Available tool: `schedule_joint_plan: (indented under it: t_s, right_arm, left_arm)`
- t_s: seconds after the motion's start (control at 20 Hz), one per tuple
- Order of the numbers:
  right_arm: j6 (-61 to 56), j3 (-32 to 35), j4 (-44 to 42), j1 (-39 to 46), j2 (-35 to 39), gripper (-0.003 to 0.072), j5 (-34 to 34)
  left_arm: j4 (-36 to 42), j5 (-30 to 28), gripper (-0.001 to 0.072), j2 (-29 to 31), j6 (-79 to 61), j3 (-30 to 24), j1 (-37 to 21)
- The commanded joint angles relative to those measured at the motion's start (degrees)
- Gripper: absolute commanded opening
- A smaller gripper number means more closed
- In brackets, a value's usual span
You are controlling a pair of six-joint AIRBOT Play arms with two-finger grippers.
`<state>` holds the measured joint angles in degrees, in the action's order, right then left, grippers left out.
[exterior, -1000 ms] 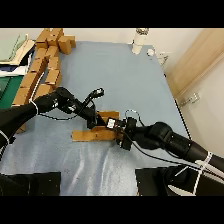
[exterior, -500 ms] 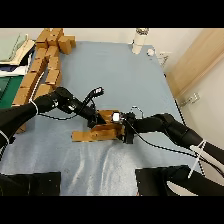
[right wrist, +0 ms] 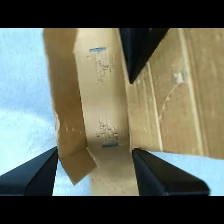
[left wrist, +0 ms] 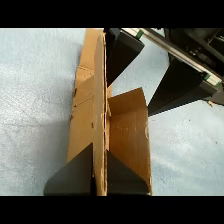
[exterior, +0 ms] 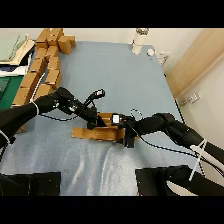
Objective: Fold the box.
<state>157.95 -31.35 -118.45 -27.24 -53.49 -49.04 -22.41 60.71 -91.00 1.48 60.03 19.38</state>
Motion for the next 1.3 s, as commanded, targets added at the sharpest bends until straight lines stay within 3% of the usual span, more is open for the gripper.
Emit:
schedule_joint_plan:
  t_s: [0.0,0.65,1.0,1.25]
  right_arm:
    - [-0.7,-0.1,2.0,0.0,2.5,0.0709,0.7]
    - [-2.5,-0.6,3.9,-1.2,6.6,0.0709,0.5]
    - [-34.2,2.2,33.0,-22.1,12.5,0.0708,0.5]
    - [-45.1,5.5,41.0,-33.4,12.0,0.0708,2.8]
  left_arm:
    - [0.1,-0.3,0.0012,0.0,0.0,0.0,-0.1]
    - [0.1,-0.3,0.0012,0.0,0.0,0.0,-0.1]
    - [0.1,-0.3,0.0012,0.0,0.0,0.0,-0.1]
    - [0.1,-0.3,0.0012,0.0,0.0,0.0,-0.1]
